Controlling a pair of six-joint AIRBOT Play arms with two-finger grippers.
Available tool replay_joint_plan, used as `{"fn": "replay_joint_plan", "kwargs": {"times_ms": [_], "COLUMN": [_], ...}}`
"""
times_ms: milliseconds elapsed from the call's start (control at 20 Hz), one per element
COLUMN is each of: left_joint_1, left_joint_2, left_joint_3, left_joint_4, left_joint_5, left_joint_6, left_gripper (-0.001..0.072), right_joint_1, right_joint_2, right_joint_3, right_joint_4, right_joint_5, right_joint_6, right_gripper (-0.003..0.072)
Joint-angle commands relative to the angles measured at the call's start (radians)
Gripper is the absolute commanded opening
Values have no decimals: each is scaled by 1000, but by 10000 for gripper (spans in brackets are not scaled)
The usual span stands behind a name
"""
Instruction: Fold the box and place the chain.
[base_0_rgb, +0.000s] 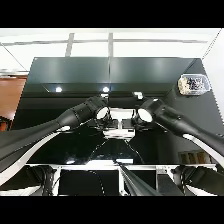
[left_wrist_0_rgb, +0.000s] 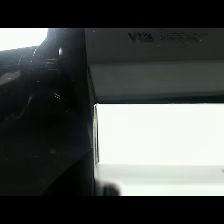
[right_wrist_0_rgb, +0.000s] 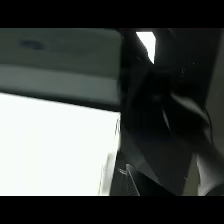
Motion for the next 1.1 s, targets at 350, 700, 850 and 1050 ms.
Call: {"fn": "replay_joint_plan", "kwargs": {"times_ms": [350,700,850,1050], "left_joint_1": [0,0,0,0], "left_joint_2": [0,0,0,0], "left_joint_3": [1,1,1,1], "left_joint_4": [0,0,0,-1], "left_joint_5": [-1,3,2,2], "left_joint_6": [0,0,0,0], "left_gripper": [26,25,26,26], "right_joint_1": [-308,-967,-1077,-1113], "right_joint_2": [395,46,-188,-431], "right_joint_3": [-80,31,301,578], "right_joint_4": [-805,-86,148,216], "right_joint_5": [18,-430,-245,-22], "right_joint_6": [-41,-126,-125,-68], "right_gripper": [720,720,720,614]}}
